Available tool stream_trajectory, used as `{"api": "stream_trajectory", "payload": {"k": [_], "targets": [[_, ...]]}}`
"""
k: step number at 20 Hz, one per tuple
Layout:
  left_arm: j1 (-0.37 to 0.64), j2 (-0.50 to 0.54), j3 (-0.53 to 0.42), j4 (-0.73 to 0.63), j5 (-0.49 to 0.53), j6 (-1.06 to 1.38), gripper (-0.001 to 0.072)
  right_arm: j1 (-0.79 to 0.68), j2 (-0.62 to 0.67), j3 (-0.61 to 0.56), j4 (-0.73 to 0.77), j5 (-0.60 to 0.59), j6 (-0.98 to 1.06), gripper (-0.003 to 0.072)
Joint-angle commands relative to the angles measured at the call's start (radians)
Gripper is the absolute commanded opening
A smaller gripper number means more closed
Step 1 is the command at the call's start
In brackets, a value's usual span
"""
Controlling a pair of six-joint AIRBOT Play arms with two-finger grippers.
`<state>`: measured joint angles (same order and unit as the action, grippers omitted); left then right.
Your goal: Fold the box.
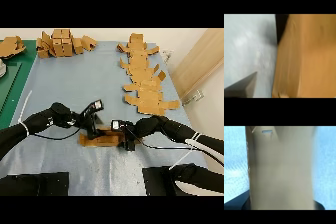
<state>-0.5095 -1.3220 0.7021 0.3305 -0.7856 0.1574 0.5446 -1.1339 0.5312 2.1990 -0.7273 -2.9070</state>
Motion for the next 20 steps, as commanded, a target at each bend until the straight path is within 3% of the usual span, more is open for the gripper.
{"api": "stream_trajectory", "payload": {"k": [1, 6, 10, 13, 14, 15, 16, 18, 20], "targets": [[0.0, 0.0, 0.0, 0.0, -0.014, -0.014, 0.0579, 0.0, 0.001, 0.0, -0.004, -0.006, 0.001, 0.0299], [0.0, 0.013, 0.01, 0.103, -0.013, -0.063, 0.058, -0.001, 0.001, 0.0, -0.004, -0.007, 0.001, 0.0309], [0.0, 0.094, 0.022, 0.462, -0.018, -0.384, 0.058, -0.001, 0.001, 0.0, -0.004, -0.007, 0.001, 0.031], [0.0, 0.188, 0.022, 0.71, -0.079, -0.664, 0.0577, -0.001, 0.001, 0.0, -0.004, -0.007, 0.001, 0.031], [0.0, 0.224, 0.022, 0.766, -0.114, -0.748, 0.0501, -0.001, 0.001, 0.0, -0.004, -0.007, 0.001, 0.031], [0.0, 0.258, 0.022, 0.814, -0.169, -0.822, 0.0215, -0.001, 0.001, 0.0, -0.004, -0.007, 0.001, 0.031], [0.0, 0.286, 0.022, 0.831, -0.229, -0.869, 0.0007, -0.001, 0.001, 0.0, -0.004, -0.008, 0.001, 0.031], [-0.002, 0.323, 0.022, 0.746, -0.31, -0.977, 0.0012, -0.001, 0.001, 0.0, -0.004, -0.015, 0.001, 0.031], [-0.002, 0.318, 0.022, 0.472, -0.346, -0.976, 0.0012, -0.001, 0.001, 0.0, -0.004, -0.016, 0.001, 0.0309]]}}
